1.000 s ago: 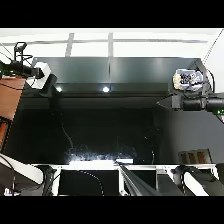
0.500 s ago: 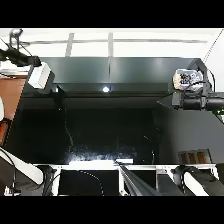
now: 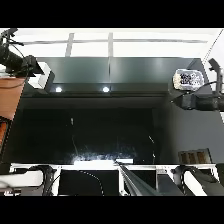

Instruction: Fold the box and place the chain.

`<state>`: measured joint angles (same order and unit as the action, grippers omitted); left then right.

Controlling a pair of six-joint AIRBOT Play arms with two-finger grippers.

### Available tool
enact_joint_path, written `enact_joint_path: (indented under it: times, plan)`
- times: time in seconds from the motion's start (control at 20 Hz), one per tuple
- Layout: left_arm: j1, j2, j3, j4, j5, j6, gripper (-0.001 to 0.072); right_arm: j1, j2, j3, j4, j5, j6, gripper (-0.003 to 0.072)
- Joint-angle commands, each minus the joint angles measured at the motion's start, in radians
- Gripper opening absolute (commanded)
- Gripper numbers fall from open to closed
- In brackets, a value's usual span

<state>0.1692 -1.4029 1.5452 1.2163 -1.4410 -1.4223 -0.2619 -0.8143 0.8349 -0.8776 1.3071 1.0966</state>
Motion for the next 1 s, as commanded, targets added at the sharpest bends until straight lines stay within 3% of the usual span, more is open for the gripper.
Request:
enact_joint_path:
  times: [0.0,0.1,0.15,0.2,0.35,0.95]
  plan:
    - [-0.102,0.383,-0.45,-0.113,0.304,0.135,0.0249,-0.038,0.177,-0.084,-0.106,-0.138,-0.058,0.0042]
    - [-0.179,0.593,-0.7,-0.156,0.457,0.242,0.014,-0.035,0.319,-0.226,-0.103,-0.335,-0.063,0.0042]
    - [-0.209,0.682,-0.795,-0.155,0.518,0.241,0.0114,-0.037,0.358,-0.29,-0.11,-0.388,-0.063,0.0042]
    - [-0.235,0.767,-0.883,-0.154,0.573,0.241,0.0027,-0.037,0.364,-0.331,-0.111,-0.397,-0.06,0.0042]
    - [-0.253,0.938,-1.058,-0.153,0.698,0.237,0.003,-0.037,0.343,-0.379,-0.124,-0.367,-0.059,0.0042]
    - [-0.238,0.972,-1.087,-0.159,0.701,0.237,0.003,-0.037,0.343,-0.378,-0.146,-0.391,-0.065,0.004]
